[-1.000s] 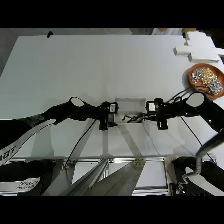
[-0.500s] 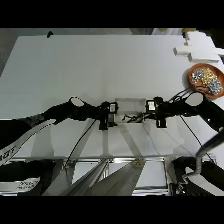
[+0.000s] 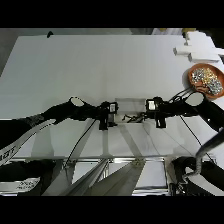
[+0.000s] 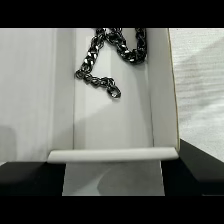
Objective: Fold the box and place the chain.
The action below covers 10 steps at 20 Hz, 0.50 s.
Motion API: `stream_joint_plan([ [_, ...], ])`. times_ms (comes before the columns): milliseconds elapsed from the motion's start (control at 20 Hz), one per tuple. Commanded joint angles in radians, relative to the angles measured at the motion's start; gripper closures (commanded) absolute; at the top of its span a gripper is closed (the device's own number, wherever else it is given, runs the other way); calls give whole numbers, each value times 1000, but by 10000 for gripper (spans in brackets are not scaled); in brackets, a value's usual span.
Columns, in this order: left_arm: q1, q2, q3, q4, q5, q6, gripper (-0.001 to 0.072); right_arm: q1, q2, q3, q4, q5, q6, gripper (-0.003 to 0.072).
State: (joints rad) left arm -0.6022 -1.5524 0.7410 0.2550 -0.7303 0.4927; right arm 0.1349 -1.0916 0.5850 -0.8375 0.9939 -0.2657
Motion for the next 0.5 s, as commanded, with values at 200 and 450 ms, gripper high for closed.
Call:
stream_joint_plan([
  [200,0,0,1,0,0,0,638,0,137,0,-154,-56,211,669],
  [450,0,0,1,0,0,0,638,0,308,0,-130,-26,375,669],
])
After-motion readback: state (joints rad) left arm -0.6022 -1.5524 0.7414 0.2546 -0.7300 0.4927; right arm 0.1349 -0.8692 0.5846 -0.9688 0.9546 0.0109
